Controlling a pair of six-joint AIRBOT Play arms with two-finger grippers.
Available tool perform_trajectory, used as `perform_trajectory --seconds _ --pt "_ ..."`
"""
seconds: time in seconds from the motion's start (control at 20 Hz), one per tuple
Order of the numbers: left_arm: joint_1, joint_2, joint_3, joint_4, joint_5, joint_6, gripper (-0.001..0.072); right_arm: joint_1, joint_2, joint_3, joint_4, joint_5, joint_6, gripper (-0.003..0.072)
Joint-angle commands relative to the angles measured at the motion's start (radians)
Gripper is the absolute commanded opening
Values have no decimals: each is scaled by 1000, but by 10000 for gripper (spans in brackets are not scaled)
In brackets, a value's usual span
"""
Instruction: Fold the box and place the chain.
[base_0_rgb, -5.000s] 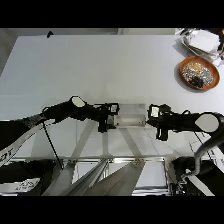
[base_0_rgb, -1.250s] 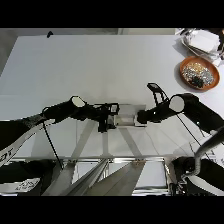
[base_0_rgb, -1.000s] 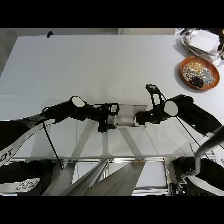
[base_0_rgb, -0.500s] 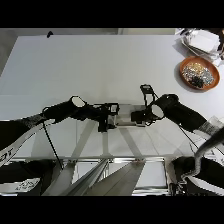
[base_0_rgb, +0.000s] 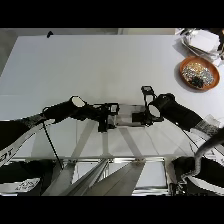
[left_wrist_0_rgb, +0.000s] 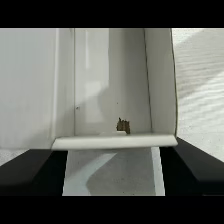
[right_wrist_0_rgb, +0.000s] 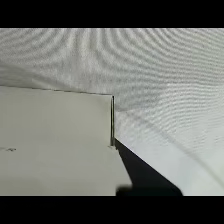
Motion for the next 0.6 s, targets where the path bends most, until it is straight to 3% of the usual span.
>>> perform_trajectory --seconds 0.0,0.05,0.2,0.55 --pt "0 0 0 0 0 0 320 5 -7 0 1 6 13 294" --pt "0 0 0 0 0 0 320 5 -7 0 1 7 13 330" --pt "0 0 0 0 0 0 320 5 -13 0 1 6 16 312" --pt "0 0 0 0 0 0 320 5 -26 0 1 5 16 159"
